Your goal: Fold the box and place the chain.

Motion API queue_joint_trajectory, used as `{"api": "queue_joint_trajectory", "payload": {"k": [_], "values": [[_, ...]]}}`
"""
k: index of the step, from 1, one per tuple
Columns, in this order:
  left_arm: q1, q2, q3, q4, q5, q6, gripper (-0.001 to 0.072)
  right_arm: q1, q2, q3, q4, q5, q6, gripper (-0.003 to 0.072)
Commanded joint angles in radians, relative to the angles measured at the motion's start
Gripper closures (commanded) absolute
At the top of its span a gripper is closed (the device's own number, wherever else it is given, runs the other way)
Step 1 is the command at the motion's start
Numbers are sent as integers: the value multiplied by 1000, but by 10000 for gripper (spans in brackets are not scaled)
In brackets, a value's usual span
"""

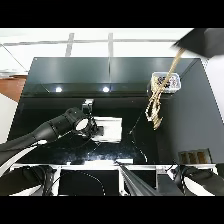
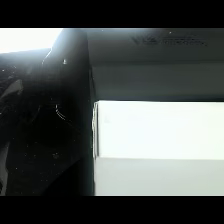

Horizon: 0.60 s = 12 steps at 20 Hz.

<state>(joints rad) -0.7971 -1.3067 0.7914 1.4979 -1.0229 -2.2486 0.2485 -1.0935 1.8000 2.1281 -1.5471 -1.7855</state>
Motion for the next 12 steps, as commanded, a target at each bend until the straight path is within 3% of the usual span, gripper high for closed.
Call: {"api": "queue_joint_trajectory", "payload": {"k": [1,6,12], "values": [[0,0,0,0,1,0,675,150,8,-182,15,1,-29,661],[0,0,0,0,0,0,675,290,7,-375,40,165,-29,662],[0,0,0,0,1,0,675,355,-5,-443,61,240,-29,663]]}}
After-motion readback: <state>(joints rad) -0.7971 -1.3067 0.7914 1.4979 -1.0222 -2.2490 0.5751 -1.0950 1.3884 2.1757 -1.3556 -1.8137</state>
